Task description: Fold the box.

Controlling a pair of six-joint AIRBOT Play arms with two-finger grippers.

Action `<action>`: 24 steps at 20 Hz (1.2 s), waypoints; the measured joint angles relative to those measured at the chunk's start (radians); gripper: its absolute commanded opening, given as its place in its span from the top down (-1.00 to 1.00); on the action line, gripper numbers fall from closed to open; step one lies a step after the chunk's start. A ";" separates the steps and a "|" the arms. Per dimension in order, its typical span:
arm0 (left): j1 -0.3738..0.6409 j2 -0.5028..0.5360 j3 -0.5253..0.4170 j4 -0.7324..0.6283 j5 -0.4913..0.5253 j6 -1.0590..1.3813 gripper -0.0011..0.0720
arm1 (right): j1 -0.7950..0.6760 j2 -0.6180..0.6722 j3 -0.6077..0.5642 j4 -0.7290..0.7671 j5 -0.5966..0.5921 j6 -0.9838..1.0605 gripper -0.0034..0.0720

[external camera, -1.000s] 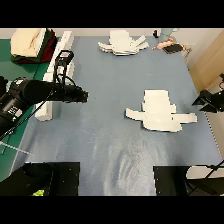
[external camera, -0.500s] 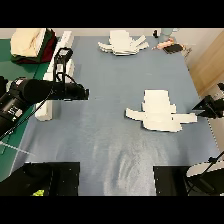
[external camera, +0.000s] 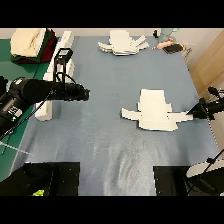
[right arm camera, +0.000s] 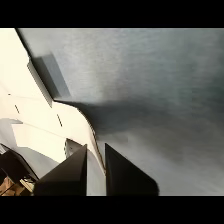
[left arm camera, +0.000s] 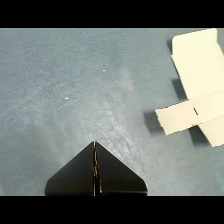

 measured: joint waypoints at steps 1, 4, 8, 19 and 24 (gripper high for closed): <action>0.000 0.000 0.000 -0.005 -0.002 0.000 0.91 | 0.024 -0.001 -0.001 0.006 0.005 -0.003 0.90; 0.000 0.000 0.000 -0.012 -0.015 0.000 0.67 | 0.128 -0.001 -0.002 0.025 0.010 -0.009 0.90; 0.000 0.000 0.000 -0.016 -0.031 0.000 -0.93 | 0.292 0.015 -0.006 0.090 0.008 -0.006 0.90; 0.000 0.001 0.000 -0.017 -0.127 0.002 -0.93 | 0.589 0.248 -0.274 0.151 -0.268 0.131 0.08; 0.000 0.001 0.000 -0.017 -0.169 -0.005 -0.93 | 0.614 0.256 -0.306 0.176 -0.299 0.142 0.83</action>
